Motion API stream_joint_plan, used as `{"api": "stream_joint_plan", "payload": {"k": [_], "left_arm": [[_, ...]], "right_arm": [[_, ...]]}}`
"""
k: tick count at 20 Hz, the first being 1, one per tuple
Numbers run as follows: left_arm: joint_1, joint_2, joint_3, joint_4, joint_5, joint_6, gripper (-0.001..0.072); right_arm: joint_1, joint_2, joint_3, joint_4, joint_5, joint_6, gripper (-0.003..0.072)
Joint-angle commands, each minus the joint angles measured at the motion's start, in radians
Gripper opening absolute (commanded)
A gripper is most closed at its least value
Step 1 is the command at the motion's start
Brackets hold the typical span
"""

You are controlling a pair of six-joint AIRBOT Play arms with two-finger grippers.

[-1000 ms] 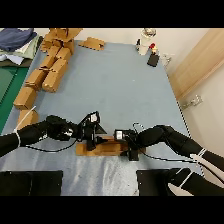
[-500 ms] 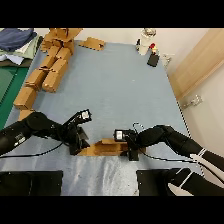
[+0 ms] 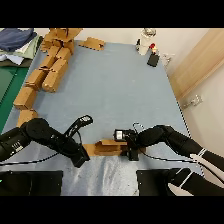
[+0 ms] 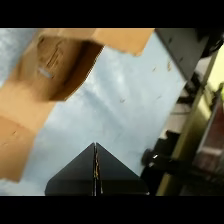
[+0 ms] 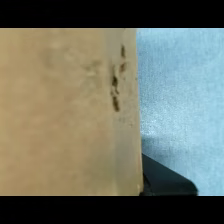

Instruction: Fold the box.

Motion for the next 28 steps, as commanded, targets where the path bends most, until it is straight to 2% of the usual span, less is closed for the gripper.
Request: {"api": "stream_joint_plan", "payload": {"k": [1,2,3,6,9,11,13,15,21,26,28], "left_arm": [[-0.048,-0.032,0.0,-0.176,0.133,-0.074,0.0013],[-0.048,-0.044,0.0,-0.198,0.163,-0.067,0.0013],[-0.048,-0.055,0.0,-0.212,0.193,-0.063,0.0013],[-0.048,-0.109,0.001,-0.244,0.268,-0.041,0.0012],[-0.048,-0.198,0.01,-0.449,0.341,0.11,0.0012],[-0.048,-0.233,0.023,-0.608,0.44,0.212,0.0012],[-0.048,-0.241,0.023,-0.69,0.565,0.262,0.0012],[-0.048,-0.244,0.023,-0.698,0.622,0.266,0.0012],[-0.049,-0.312,0.035,-0.665,0.635,0.265,0.0011],[-0.05,-0.313,0.035,-0.553,0.592,0.162,0.0011],[-0.05,-0.313,0.035,-0.55,0.611,0.161,0.0011]], "right_arm": [[0.001,0.0,-0.001,0.0,0.005,0.0,0.0406],[0.001,0.0,0.0,0.0,0.005,0.0,0.0412],[0.001,0.0,0.0,0.0,0.005,0.0,0.0458],[0.001,0.0,0.0,0.0,0.005,0.0,0.0462],[0.001,0.0,-0.001,0.0,0.005,0.0,0.0462],[0.001,0.0,-0.001,0.0,0.005,0.0,0.0462],[0.001,0.0,-0.001,0.0,0.005,0.0,0.0462],[0.001,0.0,0.0,0.0,0.005,0.0,0.0462],[0.001,0.0,-0.001,0.0,0.005,0.0,0.0461],[0.001,0.0,0.0,-0.001,0.005,0.0,0.0461],[0.001,0.0,0.0,0.0,0.006,0.0,0.0459]]}}
